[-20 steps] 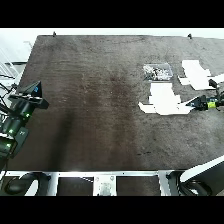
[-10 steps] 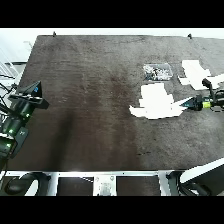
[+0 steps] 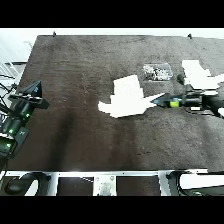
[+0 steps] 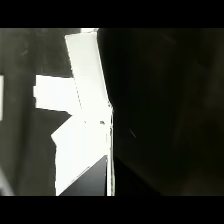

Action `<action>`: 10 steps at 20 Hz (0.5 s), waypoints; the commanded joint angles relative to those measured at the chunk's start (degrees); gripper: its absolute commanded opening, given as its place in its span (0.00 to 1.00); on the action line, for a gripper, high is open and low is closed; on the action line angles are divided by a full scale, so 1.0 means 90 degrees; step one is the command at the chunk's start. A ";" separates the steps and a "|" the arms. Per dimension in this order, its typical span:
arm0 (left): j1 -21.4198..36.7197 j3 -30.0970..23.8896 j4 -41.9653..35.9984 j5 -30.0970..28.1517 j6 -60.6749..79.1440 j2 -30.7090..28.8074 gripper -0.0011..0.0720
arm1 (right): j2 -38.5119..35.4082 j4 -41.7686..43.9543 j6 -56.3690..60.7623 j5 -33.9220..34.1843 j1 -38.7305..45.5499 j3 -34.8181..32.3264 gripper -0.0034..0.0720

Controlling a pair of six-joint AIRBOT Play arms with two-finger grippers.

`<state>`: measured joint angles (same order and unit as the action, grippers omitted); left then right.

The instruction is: Fold the box and place the chain.

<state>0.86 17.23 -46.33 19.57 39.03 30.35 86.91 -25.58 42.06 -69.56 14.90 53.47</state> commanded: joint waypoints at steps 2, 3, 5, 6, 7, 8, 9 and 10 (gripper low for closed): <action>0.0002 -0.0002 0.0002 0.0000 0.0002 0.0002 0.04 | -0.0304 0.0442 -0.0282 0.2064 -0.1525 -0.0304 0.05; 0.0002 -0.0002 0.0002 0.0000 0.0000 0.0002 0.04 | -0.0304 0.0444 -0.0279 0.2409 -0.1719 -0.0304 0.05; 0.0002 -0.0002 0.0002 0.0002 0.0000 0.0002 0.04 | -0.0304 0.0627 -0.0284 0.2987 -0.2025 -0.0304 0.05; 0.0002 -0.0002 0.0002 0.0000 0.0000 0.0002 0.04 | -0.0306 0.0668 -0.0318 0.3172 -0.2144 -0.0311 0.05; 0.0002 -0.0002 0.0002 0.0000 0.0002 0.0002 0.04 | -0.0318 0.0687 -0.0413 0.3291 -0.2251 -0.0362 0.05; 0.0002 -0.0002 0.0002 0.0002 0.0002 0.0002 0.04 | -0.0376 0.0736 -0.0435 0.3407 -0.2363 -0.0471 0.05; 0.0002 -0.0002 0.0002 0.0010 0.0002 0.0002 0.04 | -0.0476 0.0857 -0.0578 0.3619 -0.2477 -0.0627 0.05; 0.0002 -0.0002 0.0002 0.0073 0.0002 0.0002 0.04 | -0.0590 0.1032 -0.0765 0.3823 -0.2565 -0.0775 0.05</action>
